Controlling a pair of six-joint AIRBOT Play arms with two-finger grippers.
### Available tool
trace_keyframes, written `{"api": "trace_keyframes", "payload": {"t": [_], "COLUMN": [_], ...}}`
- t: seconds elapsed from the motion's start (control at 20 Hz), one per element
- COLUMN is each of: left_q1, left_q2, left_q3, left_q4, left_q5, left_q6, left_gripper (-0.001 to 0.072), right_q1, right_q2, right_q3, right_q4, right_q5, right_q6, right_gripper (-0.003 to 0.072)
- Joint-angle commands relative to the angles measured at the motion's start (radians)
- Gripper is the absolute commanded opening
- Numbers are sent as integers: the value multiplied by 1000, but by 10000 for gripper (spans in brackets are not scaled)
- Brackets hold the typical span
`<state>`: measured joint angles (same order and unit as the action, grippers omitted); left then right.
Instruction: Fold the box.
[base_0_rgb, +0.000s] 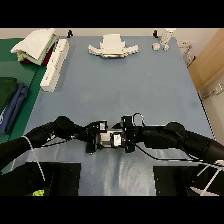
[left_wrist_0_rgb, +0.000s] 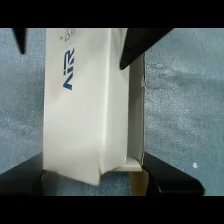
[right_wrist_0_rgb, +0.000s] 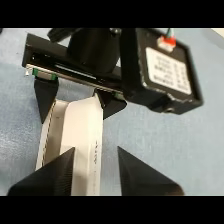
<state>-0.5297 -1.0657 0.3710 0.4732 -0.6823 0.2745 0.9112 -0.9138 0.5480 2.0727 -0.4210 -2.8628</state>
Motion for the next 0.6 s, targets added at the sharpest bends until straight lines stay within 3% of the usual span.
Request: {"api": "trace_keyframes", "payload": {"t": [0.0, 0.15, 0.55], "left_q1": [0, 0, 0], "left_q2": [-1, -1, -1], "left_q3": [1, 1, 1], "left_q4": [1, 1, 1], "left_q5": [0, 0, 0], "left_q6": [2, 2, 2], "left_gripper": [475, 475, 475], "right_q1": [0, 0, 1], "right_q2": [-1, -8, -39], "right_q3": [1, 1, -5], "right_q4": [-5, 33, 102], "right_q5": [18, -26, -101], "right_q6": [1, 1, 1], "right_gripper": [342, 280, 280]}}
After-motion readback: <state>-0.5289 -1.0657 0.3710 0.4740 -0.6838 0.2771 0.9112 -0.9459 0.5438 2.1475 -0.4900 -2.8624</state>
